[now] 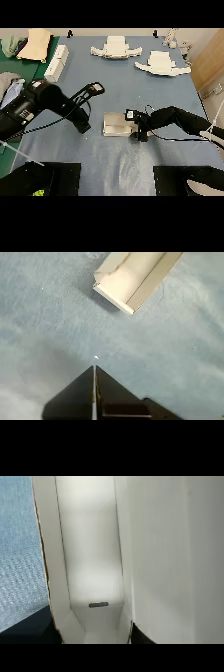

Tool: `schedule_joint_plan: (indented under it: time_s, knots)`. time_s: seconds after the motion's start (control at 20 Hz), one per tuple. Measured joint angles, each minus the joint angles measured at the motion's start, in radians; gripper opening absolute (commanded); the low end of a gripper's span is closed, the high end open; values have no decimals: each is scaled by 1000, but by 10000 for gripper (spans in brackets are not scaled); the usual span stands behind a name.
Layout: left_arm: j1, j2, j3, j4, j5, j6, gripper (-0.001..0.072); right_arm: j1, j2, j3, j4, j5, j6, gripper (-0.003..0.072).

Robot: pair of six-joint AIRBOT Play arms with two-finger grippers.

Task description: Fold the box.

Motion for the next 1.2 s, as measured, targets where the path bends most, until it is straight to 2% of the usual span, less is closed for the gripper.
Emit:
schedule_joint_plan:
  time_s: [0.15, 0.3, 0.4, 0.55, 0.8, 1.2]
  knots:
    - [127, 34, -138, -172, 138, 335, 651, 0, 0, 0, 0, 0, 0, 453]
    - [181, 3, -241, -355, 269, 662, 653, 0, 0, 0, 0, 0, 0, 453]
    - [195, -47, -278, -462, 323, 849, 688, 0, 0, 0, 0, 0, 0, 453]
    - [195, -135, -304, -582, 363, 1043, 688, 0, 0, 0, 0, 0, 0, 454]
    - [190, -219, -317, -678, 414, 1174, 688, 0, 0, 0, 0, 0, 0, 453]
    - [183, -246, -324, -722, 409, 1242, 688, 0, 0, 0, 0, 0, 0, 453]
